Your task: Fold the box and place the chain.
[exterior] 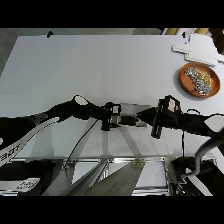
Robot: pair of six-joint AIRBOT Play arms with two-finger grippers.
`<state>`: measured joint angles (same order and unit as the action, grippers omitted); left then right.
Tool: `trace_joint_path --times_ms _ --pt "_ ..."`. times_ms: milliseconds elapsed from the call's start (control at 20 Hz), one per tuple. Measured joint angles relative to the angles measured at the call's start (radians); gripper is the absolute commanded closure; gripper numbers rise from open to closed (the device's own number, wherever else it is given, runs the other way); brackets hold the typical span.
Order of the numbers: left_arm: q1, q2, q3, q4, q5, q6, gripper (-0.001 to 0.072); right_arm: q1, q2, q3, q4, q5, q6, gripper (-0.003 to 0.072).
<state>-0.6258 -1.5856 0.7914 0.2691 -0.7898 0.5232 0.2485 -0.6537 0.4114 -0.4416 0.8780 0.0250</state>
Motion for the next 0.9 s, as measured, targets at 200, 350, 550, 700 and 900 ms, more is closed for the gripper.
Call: trace_joint_path --times_ms 200,350,550,700,900 --pt "0.0 0.0 0.0 0.0 0.0 0.0 0.056 0.082 -0.089 0.0 0.037 -0.112 -0.017 0.0481" --pt "0.0 0.0 0.0 0.0 0.0 0.0 0.056 0.113 -0.183 0.0 0.045 -0.158 -0.021 0.0481" --pt "0.0 0.0 0.0 0.0 0.0 0.0 0.056 0.126 -0.217 0.0 0.007 -0.182 -0.022 0.0486" --pt "0.0 0.0 0.0 0.0 0.0 0.0 0.056 0.094 -0.147 0.0 -0.076 -0.147 -0.022 0.0489" --pt "0.0 0.0 0.0 0.0 0.0 0.0 0.056 -0.059 0.007 0.0 -0.196 -0.039 -0.023 0.0489"
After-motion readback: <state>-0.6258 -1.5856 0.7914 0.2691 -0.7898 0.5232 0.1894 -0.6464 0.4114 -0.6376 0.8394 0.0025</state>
